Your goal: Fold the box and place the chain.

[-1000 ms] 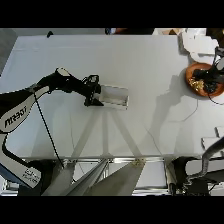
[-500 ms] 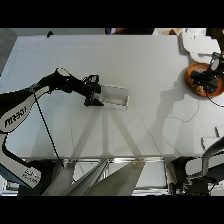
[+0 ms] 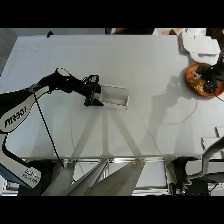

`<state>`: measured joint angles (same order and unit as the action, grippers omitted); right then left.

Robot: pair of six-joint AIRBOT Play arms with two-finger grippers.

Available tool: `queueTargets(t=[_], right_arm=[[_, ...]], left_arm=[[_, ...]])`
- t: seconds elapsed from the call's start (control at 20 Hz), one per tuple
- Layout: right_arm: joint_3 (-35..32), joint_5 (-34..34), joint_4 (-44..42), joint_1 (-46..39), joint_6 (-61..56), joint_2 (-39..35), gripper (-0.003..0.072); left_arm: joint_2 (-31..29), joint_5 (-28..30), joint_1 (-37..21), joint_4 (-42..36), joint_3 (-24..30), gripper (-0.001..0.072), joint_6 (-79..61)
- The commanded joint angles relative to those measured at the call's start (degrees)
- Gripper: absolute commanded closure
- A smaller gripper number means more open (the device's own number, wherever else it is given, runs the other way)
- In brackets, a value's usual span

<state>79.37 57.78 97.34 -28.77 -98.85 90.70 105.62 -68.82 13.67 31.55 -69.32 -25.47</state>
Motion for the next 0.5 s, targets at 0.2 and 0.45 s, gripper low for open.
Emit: queueTargets(t=[0.2,0.45], right_arm=[[-0.09,9.92,-2.1,4.33,6.19,-6.19,0.068],[-9.27,6.95,-2.73,9.99,5.9,-13.77,0.0681]], left_arm=[[0.02,0.02,0.0,0.0,0.02,0.0363,-0.02],[0.02,0.02,0.0,0.0,0.02,0.0363,-0.02]])
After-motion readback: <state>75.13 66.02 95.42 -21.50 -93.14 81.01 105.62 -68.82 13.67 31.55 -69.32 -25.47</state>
